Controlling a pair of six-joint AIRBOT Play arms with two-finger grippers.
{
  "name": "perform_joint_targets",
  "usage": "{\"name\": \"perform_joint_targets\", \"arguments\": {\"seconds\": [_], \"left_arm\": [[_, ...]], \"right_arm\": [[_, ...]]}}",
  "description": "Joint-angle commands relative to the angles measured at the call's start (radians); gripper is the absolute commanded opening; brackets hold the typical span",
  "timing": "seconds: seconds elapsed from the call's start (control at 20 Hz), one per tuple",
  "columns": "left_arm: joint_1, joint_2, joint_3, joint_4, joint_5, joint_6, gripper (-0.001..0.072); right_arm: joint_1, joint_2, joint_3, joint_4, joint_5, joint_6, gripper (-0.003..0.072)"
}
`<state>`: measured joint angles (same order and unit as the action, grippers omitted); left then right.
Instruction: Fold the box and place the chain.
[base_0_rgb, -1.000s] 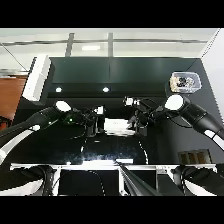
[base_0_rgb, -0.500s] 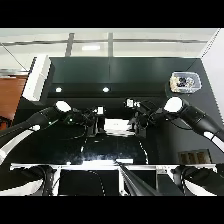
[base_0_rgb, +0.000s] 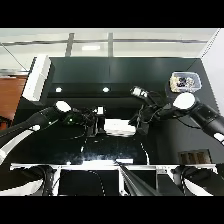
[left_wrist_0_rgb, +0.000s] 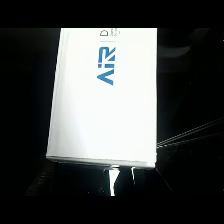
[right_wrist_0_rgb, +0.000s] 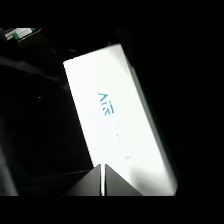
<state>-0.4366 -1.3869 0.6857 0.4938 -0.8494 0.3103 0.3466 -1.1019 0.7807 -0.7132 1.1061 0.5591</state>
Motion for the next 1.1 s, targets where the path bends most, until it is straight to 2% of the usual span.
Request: {"name": "perform_joint_targets", "arguments": {"seconds": [0.0, 0.1, 0.2, 0.35, 0.55, 0.9, 1.05], "left_arm": [[0.0, 0.0, 0.001, 0.0, 0.001, 0.0, 0.0467], [0.0, 0.0, 0.001, 0.0, 0.001, 0.0, 0.0467], [0.0, 0.0, 0.001, 0.0, 0.001, 0.0, 0.0467], [0.0, 0.0, 0.001, 0.0, 0.001, 0.0, 0.0467], [0.0, 0.0, 0.001, 0.0, 0.001, 0.0, 0.0467], [0.0, 0.0, 0.001, 0.0, 0.001, 0.0, 0.0467], [0.0, 0.0, 0.001, 0.0, 0.001, 0.0, 0.0467]], "right_arm": [[-0.06, 0.018, -0.049, 0.088, 0.077, 0.211, 0.0017], [-0.052, 0.01, -0.113, 0.281, 0.019, 0.217, 0.0018], [-0.035, -0.016, -0.144, 0.372, -0.086, 0.328, 0.0018], [0.002, -0.085, -0.146, 0.381, -0.165, 0.351, 0.0018], [0.03, -0.168, -0.149, 0.379, -0.177, 0.351, 0.0018], [0.03, -0.181, -0.153, 0.32, -0.222, 0.377, 0.0018], [0.029, -0.177, -0.149, 0.319, -0.196, 0.36, 0.0018]]}}
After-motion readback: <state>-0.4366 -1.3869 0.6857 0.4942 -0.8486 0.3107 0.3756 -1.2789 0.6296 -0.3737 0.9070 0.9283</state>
